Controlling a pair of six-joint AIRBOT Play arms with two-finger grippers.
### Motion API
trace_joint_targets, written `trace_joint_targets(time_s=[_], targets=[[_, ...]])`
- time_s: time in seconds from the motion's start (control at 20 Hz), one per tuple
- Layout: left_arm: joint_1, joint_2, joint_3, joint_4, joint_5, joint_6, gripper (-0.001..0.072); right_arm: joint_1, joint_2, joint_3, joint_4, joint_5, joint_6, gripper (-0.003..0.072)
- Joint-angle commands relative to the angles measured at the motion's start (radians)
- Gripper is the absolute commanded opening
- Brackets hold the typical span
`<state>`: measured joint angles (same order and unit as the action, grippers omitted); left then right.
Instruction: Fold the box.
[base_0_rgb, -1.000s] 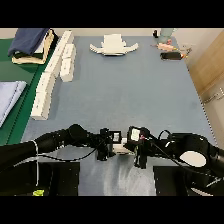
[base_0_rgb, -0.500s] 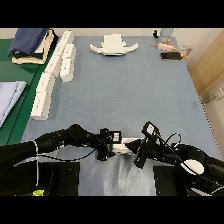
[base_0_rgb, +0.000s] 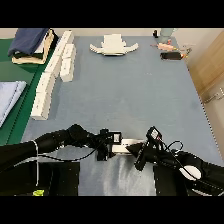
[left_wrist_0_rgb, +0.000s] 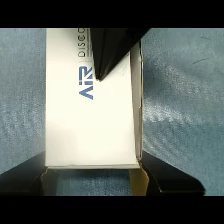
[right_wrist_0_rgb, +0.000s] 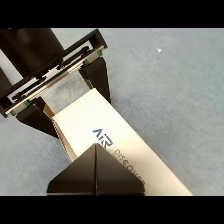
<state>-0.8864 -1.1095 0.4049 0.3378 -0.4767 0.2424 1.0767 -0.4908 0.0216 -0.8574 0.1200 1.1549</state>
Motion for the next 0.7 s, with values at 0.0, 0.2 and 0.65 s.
trace_joint_targets(time_s=[0.0, 0.2, 0.65], targets=[[0.001, 0.0, 0.001, -0.001, 0.003, 0.0, 0.0521, 0.022, -0.009, -0.027, 0.047, -0.005, 0.001, 0.0005], [0.001, 0.0, 0.001, -0.001, 0.003, 0.0, 0.0521, 0.022, -0.009, -0.027, 0.047, -0.005, 0.015, 0.0004], [0.001, 0.0, 0.001, -0.001, 0.003, 0.0, 0.0521, 0.022, -0.009, -0.027, 0.047, 0.002, 0.024, 0.0005]])
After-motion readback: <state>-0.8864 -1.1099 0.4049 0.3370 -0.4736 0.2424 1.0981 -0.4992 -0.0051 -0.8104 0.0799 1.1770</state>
